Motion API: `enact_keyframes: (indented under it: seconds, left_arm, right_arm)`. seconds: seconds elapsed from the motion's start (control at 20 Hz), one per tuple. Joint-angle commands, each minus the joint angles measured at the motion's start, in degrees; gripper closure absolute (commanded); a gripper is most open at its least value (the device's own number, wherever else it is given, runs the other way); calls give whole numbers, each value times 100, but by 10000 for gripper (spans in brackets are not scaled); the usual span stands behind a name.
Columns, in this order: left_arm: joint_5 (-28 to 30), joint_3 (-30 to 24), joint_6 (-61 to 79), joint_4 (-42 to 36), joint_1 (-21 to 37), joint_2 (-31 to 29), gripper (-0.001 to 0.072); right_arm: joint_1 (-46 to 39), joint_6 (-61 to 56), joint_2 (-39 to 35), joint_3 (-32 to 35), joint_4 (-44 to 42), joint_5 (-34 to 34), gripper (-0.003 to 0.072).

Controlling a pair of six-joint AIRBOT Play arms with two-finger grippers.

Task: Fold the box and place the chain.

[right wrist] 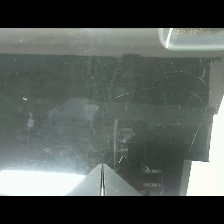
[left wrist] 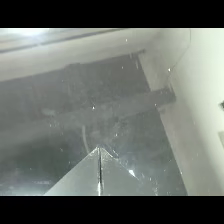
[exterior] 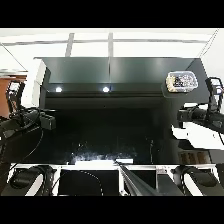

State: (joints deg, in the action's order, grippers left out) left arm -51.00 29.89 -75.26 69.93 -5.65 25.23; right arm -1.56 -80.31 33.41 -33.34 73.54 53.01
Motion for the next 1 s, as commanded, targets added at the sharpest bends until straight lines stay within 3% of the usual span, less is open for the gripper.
enact_keyframes:
  seconds: [0.0, 0.2, 0.25, 0.3, 0.35, 0.4, 0.5, 0.65, 0.85, 0.95]
  left_arm:
    - [442, -2, 2, -13, 4, 4, 678]
    - [828, -2, -15, -492, 4, 192, 673]
    - [848, -2, -15, -664, 2, 317, 537]
    - [855, -2, -15, -813, -7, 483, 134]
    - [863, 2, -15, -903, -26, 651, 7]
    - [866, 7, -15, -916, -63, 839, 6]
    - [879, 7, -17, -940, -144, 1150, 7]
    - [833, 13, -20, -1086, -181, 1443, 6]
    - [721, 31, -17, -1086, -177, 1495, 6]
    - [555, 42, -17, -1080, -177, 1493, 7]
  right_arm:
    - [0, -4, -4, 4, -2, -175, 682]
    - [2, -4, -4, 4, -490, -684, 681]
    - [0, -4, -4, 4, -566, -693, 678]
    - [2, -4, -4, 4, -599, -699, 477]
    - [2, -4, -4, 4, -595, -691, 136]
    - [0, -2, -2, 4, -551, -693, 43]
    - [-4, -282, 20, 4, -356, -651, 43]
    - [-367, -1572, 446, -205, 619, -874, 46]
    - [-1829, -1572, 1932, -1506, 1110, -678, 46]
    - [-2850, -1725, 2763, -2549, 1069, -125, 46]
